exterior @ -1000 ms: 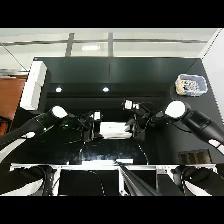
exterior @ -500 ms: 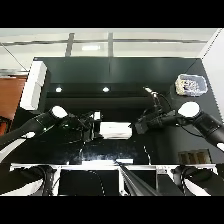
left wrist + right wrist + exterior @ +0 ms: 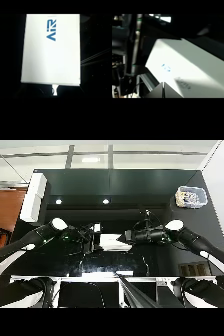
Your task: Fold the box and place the chain.
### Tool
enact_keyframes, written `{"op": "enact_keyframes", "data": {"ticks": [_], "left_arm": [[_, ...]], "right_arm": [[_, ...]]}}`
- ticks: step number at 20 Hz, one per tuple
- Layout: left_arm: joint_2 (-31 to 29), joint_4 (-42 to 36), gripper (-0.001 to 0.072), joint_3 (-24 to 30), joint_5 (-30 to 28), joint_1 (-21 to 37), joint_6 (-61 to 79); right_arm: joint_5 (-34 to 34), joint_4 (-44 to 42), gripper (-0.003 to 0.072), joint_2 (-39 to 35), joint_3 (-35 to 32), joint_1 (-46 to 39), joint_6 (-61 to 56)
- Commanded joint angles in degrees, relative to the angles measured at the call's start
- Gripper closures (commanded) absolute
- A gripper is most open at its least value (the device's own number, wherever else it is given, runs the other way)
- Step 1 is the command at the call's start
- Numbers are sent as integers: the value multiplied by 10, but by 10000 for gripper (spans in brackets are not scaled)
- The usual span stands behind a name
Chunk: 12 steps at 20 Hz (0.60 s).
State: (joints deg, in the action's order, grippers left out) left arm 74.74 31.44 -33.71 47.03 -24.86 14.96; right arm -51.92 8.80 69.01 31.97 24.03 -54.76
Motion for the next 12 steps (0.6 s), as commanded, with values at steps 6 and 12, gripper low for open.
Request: {"op": "enact_keyframes", "data": {"ticks": [6, 12], "left_arm": [[0, 0, 338, 0, 0, 0, 0], [0, 0, 338, 0, 0, 0, 0]], "right_arm": [[36, 71, 676, 24, -1, 5, -42], [56, 80, 676, 24, -1, 18, -42]]}}
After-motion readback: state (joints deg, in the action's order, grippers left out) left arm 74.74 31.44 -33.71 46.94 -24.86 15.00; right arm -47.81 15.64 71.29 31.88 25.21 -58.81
